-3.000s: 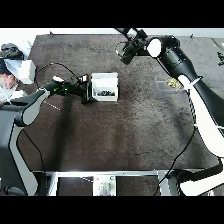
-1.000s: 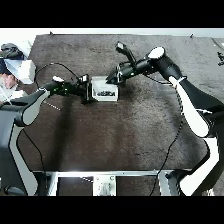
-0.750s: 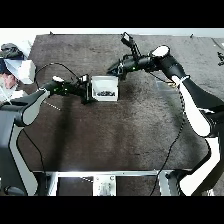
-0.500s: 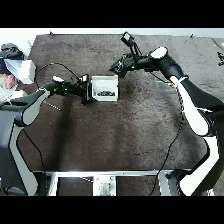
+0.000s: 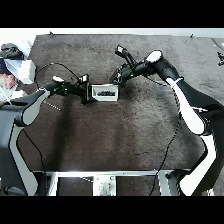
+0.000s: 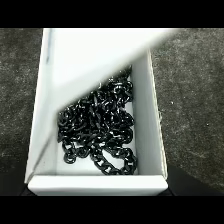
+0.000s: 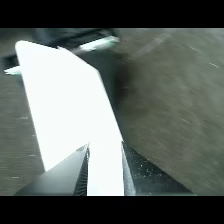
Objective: Fold the box and place the chain.
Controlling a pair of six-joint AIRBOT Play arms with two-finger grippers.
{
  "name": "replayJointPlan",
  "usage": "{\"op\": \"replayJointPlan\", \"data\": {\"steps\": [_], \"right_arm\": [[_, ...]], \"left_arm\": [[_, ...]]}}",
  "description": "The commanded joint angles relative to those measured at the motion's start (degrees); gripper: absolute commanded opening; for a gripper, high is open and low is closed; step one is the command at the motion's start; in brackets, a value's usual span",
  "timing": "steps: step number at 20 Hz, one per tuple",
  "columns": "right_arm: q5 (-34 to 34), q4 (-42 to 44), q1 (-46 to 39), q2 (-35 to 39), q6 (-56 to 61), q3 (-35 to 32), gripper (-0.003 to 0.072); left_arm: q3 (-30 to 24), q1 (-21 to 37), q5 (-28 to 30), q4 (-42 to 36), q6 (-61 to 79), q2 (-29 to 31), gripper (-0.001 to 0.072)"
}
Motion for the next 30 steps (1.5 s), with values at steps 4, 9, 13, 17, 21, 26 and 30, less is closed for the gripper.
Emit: {"op": "replayJointPlan", "data": {"steps": [4, 9, 13, 17, 21, 26, 30], "right_arm": [[3.98, 0.26, 1.95, -0.22, -4.22, -0.02, 0.0283], [4.61, 0.31, 2.1, -2.12, -5.55, -0.11, 0.0362], [5.66, 0.5, 2.1, -2.29, -5.9, -0.13, 0.0361], [7.87, 0.52, 2.16, -2.21, -5.42, -0.15, 0.0361], [8.44, 0.5, 1.95, -0.66, -5.49, -1.38, 0.03], [0.66, 0.7, 1.14, -0.68, -7.74, -4.85, 0.0302], [1.25, 2.32, 1.57, -0.81, -10.56, -5.51, 0.0321]], "left_arm": [[0.04, 0.0, 0.02, 0.0, 0.02, 0.0, 0.0304], [0.04, 0.0, 0.02, 0.0, 0.02, 0.0, 0.0304], [0.04, 0.0, 0.0, 0.0, 0.02, 0.0, 0.0304], [0.04, 0.0, 0.02, 0.0, 0.02, -0.02, 0.0304], [0.04, 0.0, 0.0, 0.0, 0.02, -0.02, 0.0304], [0.04, 0.0, 0.0, 0.0, 0.02, 0.0, 0.0304], [0.04, 0.0, 0.0, 0.0, 0.02, -0.02, 0.0304]]}}
